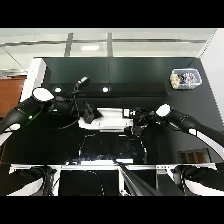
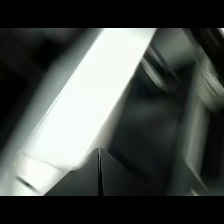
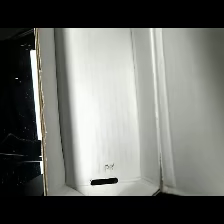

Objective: Fold the box and place the chain.

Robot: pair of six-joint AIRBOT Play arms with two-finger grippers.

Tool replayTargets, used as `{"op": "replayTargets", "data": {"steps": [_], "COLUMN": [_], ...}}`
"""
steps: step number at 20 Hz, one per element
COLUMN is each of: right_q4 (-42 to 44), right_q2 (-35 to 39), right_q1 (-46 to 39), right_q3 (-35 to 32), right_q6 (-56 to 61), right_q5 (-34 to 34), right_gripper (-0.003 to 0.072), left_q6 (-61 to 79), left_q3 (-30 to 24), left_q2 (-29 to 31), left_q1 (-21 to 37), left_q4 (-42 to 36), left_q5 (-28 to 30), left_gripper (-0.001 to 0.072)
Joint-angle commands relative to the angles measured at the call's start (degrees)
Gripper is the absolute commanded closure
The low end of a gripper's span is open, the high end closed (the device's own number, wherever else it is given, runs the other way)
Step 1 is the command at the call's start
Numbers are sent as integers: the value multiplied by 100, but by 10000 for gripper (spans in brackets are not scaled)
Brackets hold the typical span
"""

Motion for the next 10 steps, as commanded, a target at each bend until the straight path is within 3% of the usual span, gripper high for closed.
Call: {"op": "replayTargets", "data": {"steps": [1,6,10], "right_q4": [0,0,0], "right_q2": [-4,-4,-4], "right_q1": [7,7,7], "right_q3": [-4,-4,-4], "right_q6": [0,0,0], "right_q5": [0,0,0], "right_gripper": [623,623,622], "left_q6": [129,-96,-278], "left_q3": [-52,-63,-57], "left_q2": [-262,-997,-1276], "left_q1": [-219,-192,-188], "left_q4": [-354,46,114], "left_q5": [1921,1156,1106], "left_gripper": [686,687,687]}}
